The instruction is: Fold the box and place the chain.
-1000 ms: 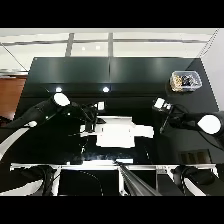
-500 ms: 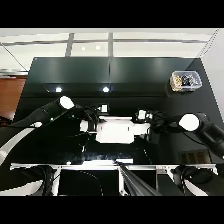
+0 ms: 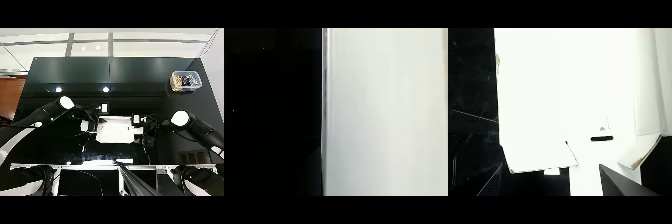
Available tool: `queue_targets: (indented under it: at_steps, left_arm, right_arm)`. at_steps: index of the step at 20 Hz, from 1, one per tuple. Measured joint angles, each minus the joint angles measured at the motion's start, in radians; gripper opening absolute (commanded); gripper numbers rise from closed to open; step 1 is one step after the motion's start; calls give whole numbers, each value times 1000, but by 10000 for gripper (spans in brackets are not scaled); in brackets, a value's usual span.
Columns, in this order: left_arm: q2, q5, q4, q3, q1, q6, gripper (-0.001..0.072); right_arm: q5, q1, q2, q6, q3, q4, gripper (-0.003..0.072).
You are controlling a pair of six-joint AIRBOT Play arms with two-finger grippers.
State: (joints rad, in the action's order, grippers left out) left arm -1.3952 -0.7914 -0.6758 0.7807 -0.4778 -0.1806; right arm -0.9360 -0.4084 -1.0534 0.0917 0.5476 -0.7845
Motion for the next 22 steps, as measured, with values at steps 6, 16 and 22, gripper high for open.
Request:
queue_targets:
  at_steps: [6,16,22]
  left_arm:
    - [0,3,0,0,0,3,23]
    - [0,0,0,0,0,3,23]
    - [0,-2,0,0,0,10,23]
  right_arm:
    - [6,-65,-9,-18,-40,8,716]
    - [209,-169,-50,-15,-50,87,716]
    - [224,-131,-34,71,-16,61,716]
